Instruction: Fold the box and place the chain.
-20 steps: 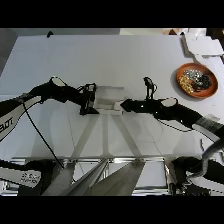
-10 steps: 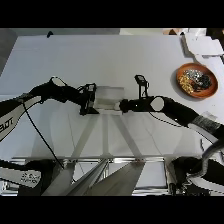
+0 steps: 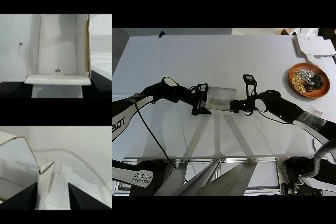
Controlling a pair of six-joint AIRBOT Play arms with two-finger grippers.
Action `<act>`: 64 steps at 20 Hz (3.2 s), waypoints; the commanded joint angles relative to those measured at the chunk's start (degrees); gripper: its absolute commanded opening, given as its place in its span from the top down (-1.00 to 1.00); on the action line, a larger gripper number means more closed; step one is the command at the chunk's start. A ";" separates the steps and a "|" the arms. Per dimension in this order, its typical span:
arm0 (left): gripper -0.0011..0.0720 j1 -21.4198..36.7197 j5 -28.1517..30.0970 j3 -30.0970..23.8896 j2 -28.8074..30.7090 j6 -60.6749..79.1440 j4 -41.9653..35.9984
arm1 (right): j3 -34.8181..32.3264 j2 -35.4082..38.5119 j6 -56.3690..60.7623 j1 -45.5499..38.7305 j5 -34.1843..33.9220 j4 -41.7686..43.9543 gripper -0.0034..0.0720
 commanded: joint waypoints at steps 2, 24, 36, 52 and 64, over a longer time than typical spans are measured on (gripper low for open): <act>0.22 -0.02 0.00 0.00 0.04 -0.02 0.02 | 4.11 -2.80 11.10 2.91 2.64 -6.80 -0.16; 0.22 -0.02 0.00 0.00 0.04 -0.02 0.02 | 12.13 -6.27 28.02 7.34 7.28 -14.47 -0.01; 0.22 -0.02 0.00 0.00 0.04 -0.02 0.02 | 12.11 19.12 13.44 -10.60 26.82 -26.58 0.02; 0.22 -0.02 0.02 0.00 0.04 -0.02 0.02 | 15.50 -1.44 -17.22 -55.41 6.73 -5.31 -0.30; 0.22 -0.02 0.02 0.00 0.04 -0.02 0.02 | 25.35 -20.57 -24.65 -55.60 4.85 -1.55 -0.48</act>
